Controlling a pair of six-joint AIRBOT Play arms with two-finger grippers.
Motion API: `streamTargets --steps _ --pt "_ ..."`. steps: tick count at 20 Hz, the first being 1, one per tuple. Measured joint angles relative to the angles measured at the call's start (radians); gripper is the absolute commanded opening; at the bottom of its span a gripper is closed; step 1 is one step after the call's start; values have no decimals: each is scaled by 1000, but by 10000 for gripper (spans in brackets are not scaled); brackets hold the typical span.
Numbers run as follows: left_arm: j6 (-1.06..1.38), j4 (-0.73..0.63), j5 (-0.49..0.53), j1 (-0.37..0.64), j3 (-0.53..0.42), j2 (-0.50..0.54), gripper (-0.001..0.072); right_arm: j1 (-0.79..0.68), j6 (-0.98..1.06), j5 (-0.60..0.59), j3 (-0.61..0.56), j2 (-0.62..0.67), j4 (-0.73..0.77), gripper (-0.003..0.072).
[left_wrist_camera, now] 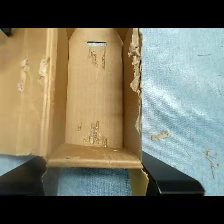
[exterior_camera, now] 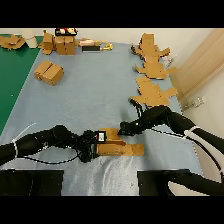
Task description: Fold the box.
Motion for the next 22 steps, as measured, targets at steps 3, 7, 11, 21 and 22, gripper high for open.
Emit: streamTargets --steps 3,7,11,21,22 --pt "0 0 0 0 0 0 362 -2 -28 -6 2 -38 6 2" --pt "0 0 0 0 0 0 362 -3 -55 -10 5 -44 8 2" --pt "0 0 0 0 0 0 362 -6 -70 8 5 43 -9 4" --pt "0 0 0 0 0 0 362 140 -89 -109 -120 491 -299 9" --pt "0 0 0 0 0 0 362 183 -89 -130 -151 529 -326 219"
